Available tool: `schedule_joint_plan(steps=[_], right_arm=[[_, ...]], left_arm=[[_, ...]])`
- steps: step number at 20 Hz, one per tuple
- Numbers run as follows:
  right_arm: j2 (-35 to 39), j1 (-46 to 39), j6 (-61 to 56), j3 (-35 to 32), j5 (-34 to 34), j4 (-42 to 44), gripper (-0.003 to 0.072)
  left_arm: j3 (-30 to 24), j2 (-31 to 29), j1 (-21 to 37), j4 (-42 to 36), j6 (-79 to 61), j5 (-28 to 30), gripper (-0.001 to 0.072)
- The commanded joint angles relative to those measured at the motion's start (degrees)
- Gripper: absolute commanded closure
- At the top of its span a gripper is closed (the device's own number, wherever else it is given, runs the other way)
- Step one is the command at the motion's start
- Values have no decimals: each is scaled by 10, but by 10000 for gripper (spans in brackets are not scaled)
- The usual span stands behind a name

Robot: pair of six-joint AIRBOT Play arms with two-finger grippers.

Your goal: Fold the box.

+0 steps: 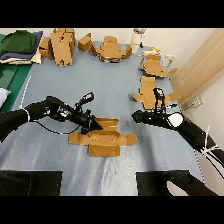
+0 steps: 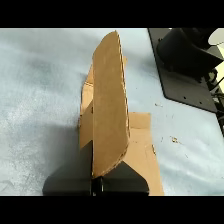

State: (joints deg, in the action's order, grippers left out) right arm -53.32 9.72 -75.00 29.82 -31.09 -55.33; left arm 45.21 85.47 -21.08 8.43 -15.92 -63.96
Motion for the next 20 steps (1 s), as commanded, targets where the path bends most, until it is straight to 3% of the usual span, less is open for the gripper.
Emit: schedule_joint_plan(steps=[1, 7, 11, 15, 20], right_arm=[[-3, 0, 0, 0, 2, 0, 464], [-3, 0, 0, 0, 4, 0, 463], [-3, 0, 0, 0, 6, 0, 464], [-3, 0, 0, 0, 6, 0, 464], [-3, 0, 0, 0, 6, 0, 464]], left_arm=[[0, 3, -1, -63, -22, 3, 695], [-4, 3, -7, -92, -55, 0, 695], [-5, 1, -10, -46, -50, 0, 695], [-11, 1, -22, -47, -62, 9, 695], [-38, -42, -22, -60, -95, 31, 695]])
